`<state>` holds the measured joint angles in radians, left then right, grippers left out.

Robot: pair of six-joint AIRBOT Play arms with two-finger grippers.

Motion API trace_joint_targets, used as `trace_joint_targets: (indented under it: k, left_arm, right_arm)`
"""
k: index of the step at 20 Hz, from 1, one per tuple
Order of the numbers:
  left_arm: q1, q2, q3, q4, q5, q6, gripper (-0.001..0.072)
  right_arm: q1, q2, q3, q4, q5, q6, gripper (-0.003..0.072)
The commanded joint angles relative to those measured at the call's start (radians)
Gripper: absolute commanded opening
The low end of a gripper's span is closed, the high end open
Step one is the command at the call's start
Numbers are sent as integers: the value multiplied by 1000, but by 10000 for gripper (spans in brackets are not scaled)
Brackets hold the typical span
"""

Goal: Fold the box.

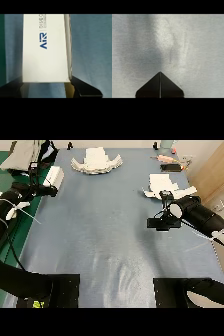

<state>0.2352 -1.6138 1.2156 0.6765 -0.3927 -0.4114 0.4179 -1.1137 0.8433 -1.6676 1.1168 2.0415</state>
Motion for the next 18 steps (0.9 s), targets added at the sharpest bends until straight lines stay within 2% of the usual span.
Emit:
trace_joint_targets:
  k: [1, 6, 18]
  left_arm:
    - [20, -153, 163, 60, -11, -56, 525]
    - [20, -272, 259, 62, -10, -60, 525]
    - [20, -311, 262, 60, 18, -38, 525]
  right_arm:
    - [-1, -1, 1, 0, 0, 0, 4]
    - [-1, 0, 1, 0, 0, 0, 4]
    - [-1, 0, 1, 0, 0, 1, 4]
